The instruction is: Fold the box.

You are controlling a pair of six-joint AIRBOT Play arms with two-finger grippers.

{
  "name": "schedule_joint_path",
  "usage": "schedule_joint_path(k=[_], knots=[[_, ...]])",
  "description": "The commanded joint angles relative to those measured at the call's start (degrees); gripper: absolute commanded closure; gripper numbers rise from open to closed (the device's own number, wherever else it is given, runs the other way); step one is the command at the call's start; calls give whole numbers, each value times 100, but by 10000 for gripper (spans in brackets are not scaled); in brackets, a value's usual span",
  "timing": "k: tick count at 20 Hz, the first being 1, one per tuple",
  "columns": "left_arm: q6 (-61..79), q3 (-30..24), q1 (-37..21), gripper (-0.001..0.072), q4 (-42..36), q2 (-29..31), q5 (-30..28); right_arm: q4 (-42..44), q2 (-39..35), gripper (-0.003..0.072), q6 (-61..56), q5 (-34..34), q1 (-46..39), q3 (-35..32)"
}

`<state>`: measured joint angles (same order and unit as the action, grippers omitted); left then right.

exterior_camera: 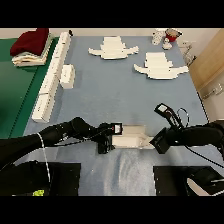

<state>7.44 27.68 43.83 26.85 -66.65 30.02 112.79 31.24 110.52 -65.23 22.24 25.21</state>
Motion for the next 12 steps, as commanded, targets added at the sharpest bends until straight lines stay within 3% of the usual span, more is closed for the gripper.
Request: schedule_joint_path(k=[1,4,7,12], knots=[[2,4,2,240,2,2,0,1980,184,465,-1692,197,144,-138],[2,4,0,240,2,2,4,2249,885,465,-2175,782,752,-107],[2,4,0,240,2,2,4,2149,1534,465,-2317,1502,835,551],[2,4,2,240,2,2,7,1403,2623,465,-2317,1657,398,1410]])
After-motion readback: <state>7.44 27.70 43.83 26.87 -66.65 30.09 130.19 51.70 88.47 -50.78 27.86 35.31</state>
